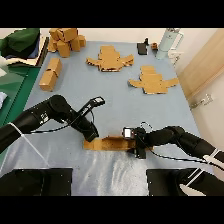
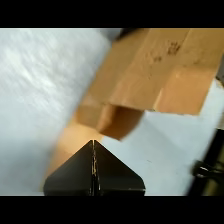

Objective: Fold the box.

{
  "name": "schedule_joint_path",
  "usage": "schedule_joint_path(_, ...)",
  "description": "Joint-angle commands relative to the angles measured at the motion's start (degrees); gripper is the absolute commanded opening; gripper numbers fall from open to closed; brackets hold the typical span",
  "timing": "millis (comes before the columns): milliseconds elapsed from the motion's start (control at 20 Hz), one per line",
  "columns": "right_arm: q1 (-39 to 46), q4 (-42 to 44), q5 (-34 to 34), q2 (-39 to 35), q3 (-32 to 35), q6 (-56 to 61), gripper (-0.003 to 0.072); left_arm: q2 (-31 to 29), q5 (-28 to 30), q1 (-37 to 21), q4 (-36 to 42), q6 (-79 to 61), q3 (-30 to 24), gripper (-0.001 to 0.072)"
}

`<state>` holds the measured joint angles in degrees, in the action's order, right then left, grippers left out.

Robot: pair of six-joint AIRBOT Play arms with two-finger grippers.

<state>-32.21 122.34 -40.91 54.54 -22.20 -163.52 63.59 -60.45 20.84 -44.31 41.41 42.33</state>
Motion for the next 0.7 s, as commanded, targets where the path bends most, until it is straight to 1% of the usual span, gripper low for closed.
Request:
schedule_joint_path(0,-0.04,0.00,-0.09,0.02,-0.04,0.00,0.0460,-1.44,-10.86,1.95,2.91,18.40,-0.02,0.0014)
schedule_joint_path(50,-0.04,0.00,-0.09,0.02,-0.04,0.00,0.0460,-1.44,-9.05,3.45,7.23,18.38,-0.02,0.0015)
schedule_joint_path(150,-0.04,0.00,-0.09,0.02,-0.04,0.00,0.0460,-1.25,-1.03,6.40,13.90,18.25,0.00,0.0014)
schedule_joint_path(200,-0.07,0.00,-0.07,0.02,-0.04,0.00,0.0460,-0.55,2.58,6.95,16.59,18.25,0.00,0.0015)
schedule_joint_path(300,-0.04,0.00,-0.09,0.02,-0.04,0.00,0.0460,2.62,7.93,6.93,22.21,18.14,0.24,0.0014)
schedule_joint_path(350,-0.04,0.00,-0.09,0.02,-0.04,0.00,0.0460,4.83,10.16,6.93,23.65,17.94,0.76,0.0014)
schedule_joint_path(550,-0.04,0.00,-0.09,0.02,-0.04,0.00,0.0460,13.66,17.70,6.93,21.88,18.01,5.03,0.0014)
schedule_joint_path(650,-0.04,0.00,-0.09,0.02,-0.04,0.00,0.0460,16.41,19.58,6.93,18.91,19.58,6.56,0.0014)
